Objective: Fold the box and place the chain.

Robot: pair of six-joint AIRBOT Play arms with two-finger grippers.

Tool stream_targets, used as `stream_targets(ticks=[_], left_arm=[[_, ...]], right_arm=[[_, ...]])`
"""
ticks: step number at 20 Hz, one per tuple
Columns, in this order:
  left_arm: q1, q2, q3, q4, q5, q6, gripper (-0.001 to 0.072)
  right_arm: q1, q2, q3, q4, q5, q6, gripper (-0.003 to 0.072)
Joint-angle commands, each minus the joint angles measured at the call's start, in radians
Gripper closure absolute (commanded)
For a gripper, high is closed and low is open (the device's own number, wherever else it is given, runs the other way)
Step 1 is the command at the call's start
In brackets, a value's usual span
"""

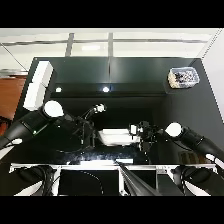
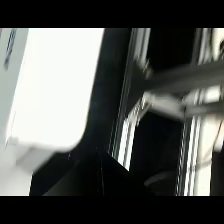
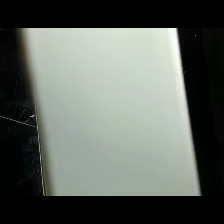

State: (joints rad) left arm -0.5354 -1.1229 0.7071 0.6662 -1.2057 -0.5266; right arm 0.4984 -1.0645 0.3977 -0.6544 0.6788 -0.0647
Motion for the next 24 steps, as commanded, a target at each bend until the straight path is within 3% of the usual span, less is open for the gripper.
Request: stream_targets(ticks=[1,4,7,11,15,19,22,23,24], left_arm=[[-0.034,0.003,-0.032,-0.231,0.254,0.065,0.0682],[-0.035,-0.019,-0.032,-0.18,0.453,0.135,0.0682],[-0.039,-0.08,-0.032,-0.134,0.546,0.135,0.0682],[-0.039,-0.172,-0.032,-0.105,0.551,0.135,0.0682],[-0.043,-0.196,-0.031,-0.098,0.551,0.139,0.0682],[-0.031,-0.123,-0.029,-0.008,0.548,0.182,0.0681],[0.03,0.009,-0.03,0.117,0.438,0.179,0.0676],[0.058,0.053,-0.03,0.143,0.382,0.179,0.0635],[0.087,0.096,-0.032,0.171,0.321,0.179,0.0459]], right_arm=[[0.0,0.0,0.001,0.0,0.001,0.0,0.0164],[0.0,0.0,0.001,0.0,0.0,0.0,0.0164],[0.0,0.0,0.001,0.0,0.0,0.0,0.0164],[0.0,0.0,0.001,0.0,0.0,0.0,0.0164],[0.0,0.0,0.001,0.0,-0.003,0.0,0.0164],[0.0,0.0,0.001,0.0,-0.003,0.0,0.0164],[0.0,0.0,0.001,0.0,-0.003,0.0,0.0164],[0.0,0.0,0.001,0.0,-0.003,0.0,0.0163],[0.0,0.0,0.001,0.0,-0.003,0.0,0.0163]])
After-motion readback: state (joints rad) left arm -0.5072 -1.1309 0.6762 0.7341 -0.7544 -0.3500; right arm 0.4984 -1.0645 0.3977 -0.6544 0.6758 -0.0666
